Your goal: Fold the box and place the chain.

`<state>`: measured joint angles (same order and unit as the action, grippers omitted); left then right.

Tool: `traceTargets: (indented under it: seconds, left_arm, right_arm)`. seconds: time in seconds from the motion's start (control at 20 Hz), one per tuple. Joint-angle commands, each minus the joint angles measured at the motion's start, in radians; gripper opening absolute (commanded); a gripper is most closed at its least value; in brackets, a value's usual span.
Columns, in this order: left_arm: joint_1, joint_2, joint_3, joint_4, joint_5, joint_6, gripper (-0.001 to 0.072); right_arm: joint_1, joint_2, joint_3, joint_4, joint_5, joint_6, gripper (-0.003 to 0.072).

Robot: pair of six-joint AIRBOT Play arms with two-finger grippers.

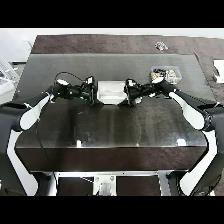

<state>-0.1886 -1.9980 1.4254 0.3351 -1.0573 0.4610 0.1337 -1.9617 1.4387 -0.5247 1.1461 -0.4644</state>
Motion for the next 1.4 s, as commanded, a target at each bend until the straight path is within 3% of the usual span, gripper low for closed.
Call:
traceTargets:
  seconds: [0.0, 0.1, 0.2, 0.7, 0.85, 0.9, 0.95, 1.0, 1.15, 1.35]
  left_arm:
    - [0.001, -0.001, 0.000, 0.001, 0.001, 0.000, 0.0539]
    - [0.000, -0.001, 0.000, 0.001, 0.000, 0.000, 0.0539]
    - [0.000, -0.001, 0.000, 0.001, -0.001, 0.000, 0.0539]
    - [0.000, -0.001, 0.000, 0.001, -0.001, 0.000, 0.0539]
    - [0.000, -0.001, 0.000, 0.001, -0.001, 0.000, 0.0539]
    - [0.000, -0.001, 0.000, 0.001, -0.002, 0.000, 0.0539]
    - [0.000, -0.001, 0.000, 0.001, -0.002, 0.000, 0.0539]
    - [0.001, -0.001, 0.000, 0.001, -0.002, 0.000, 0.0539]
    - [0.000, -0.001, 0.000, 0.001, -0.002, 0.000, 0.0539]
    - [0.000, -0.001, 0.000, 0.001, -0.002, 0.000, 0.0539]
  right_arm:
    - [0.002, 0.000, 0.000, 0.010, 0.000, 0.000, 0.0578]
    - [0.002, 0.000, 0.000, 0.008, 0.001, 0.001, 0.0578]
    - [-0.008, 0.006, 0.003, 0.011, 0.000, 0.041, 0.0720]
    - [-0.142, 0.169, 0.005, -0.048, 0.048, 0.108, 0.0720]
    - [-0.153, 0.219, 0.005, -0.032, 0.140, 0.184, 0.0720]
    - [-0.144, 0.227, 0.005, -0.021, 0.178, 0.224, 0.0596]
    - [-0.130, 0.229, 0.005, -0.017, 0.226, 0.254, 0.0189]
    - [-0.112, 0.227, 0.005, -0.011, 0.252, 0.263, 0.0010]
    - [-0.053, 0.226, 0.009, 0.023, 0.179, 0.334, 0.0011]
    - [-0.002, 0.219, 0.016, 0.026, -0.056, 0.333, 0.0009]
